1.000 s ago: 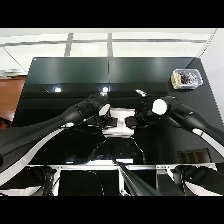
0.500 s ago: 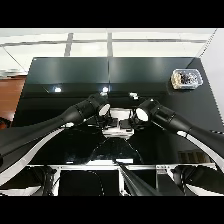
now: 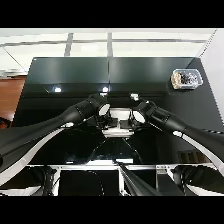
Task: Fold the box and place the chain.
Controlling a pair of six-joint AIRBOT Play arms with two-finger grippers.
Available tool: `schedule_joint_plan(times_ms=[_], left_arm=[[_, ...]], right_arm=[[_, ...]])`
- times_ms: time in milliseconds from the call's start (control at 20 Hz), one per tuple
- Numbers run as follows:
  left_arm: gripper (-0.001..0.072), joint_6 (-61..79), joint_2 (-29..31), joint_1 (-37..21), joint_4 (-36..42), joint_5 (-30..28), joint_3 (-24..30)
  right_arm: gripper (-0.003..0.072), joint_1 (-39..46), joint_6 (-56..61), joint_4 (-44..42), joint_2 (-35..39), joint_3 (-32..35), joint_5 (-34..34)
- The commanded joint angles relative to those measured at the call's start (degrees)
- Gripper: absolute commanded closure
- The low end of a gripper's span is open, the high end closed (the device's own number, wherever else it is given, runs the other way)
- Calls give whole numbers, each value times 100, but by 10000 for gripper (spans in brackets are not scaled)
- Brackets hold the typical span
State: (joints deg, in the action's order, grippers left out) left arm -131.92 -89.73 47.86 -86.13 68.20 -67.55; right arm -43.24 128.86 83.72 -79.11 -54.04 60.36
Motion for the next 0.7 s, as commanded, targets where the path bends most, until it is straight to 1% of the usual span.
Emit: schedule_joint_plan(times_ms=[0, 50, 100, 150, 200, 350, 400, 450, 650], left_arm=[[688, 35, -4, -4, -20, -17, -7], [688, 35, -4, -4, -20, -17, -7], [688, 35, -4, -4, -20, -17, -7], [688, 35, -4, -4, -20, -17, -7], [688, 35, -4, -4, -20, -17, -7], [688, 35, -4, -4, -20, -17, -7], [688, 35, -4, -4, -20, -17, -7], [688, 35, -4, -4, -20, -17, -7], [687, 35, -4, -4, -20, -17, -7]], right_arm=[[669, -2, 61, -52, -9, -4, 4], [667, -2, 63, -57, -9, -4, 9], [623, 4, 90, -94, -9, -4, 26], [433, 22, 109, -164, -7, -4, 28], [410, 37, 107, -240, -7, -4, 42], [413, 37, 109, -245, -9, -2, 33], [443, 37, 109, -245, -9, 0, 0], [450, 37, 109, -245, -15, 0, -31], [450, 37, 109, -249, -127, 0, 37]])
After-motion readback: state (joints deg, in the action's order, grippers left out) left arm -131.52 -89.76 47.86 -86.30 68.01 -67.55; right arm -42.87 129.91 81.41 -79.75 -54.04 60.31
